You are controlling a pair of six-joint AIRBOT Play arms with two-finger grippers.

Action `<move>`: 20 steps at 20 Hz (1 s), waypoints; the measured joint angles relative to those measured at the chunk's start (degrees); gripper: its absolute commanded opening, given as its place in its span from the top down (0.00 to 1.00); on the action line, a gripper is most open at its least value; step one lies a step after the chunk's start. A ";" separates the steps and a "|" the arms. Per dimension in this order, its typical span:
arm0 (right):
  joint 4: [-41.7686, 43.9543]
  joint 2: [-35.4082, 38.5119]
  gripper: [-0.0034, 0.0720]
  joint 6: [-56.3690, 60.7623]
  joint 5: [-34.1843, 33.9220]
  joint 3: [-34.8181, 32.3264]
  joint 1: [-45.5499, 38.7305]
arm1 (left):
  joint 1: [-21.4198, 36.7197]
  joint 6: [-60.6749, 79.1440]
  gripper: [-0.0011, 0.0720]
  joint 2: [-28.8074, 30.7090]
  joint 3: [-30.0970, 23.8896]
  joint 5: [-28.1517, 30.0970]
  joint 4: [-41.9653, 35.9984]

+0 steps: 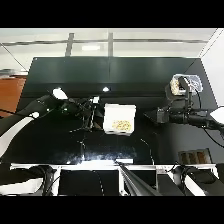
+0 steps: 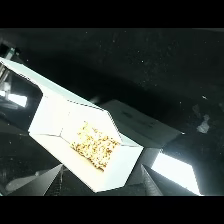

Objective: Fold the box and place the chain.

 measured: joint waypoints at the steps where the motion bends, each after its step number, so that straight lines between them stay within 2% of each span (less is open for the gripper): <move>1: 0.00 0.00 0.20 0.00 0.00 0.00 0.00 | 0.02 -0.22 0.02 0.00 0.24 -0.02 0.17; 20: 0.00 0.00 0.20 0.00 -0.04 0.00 0.00 | -1.31 0.85 0.01 -1.22 0.96 0.02 0.20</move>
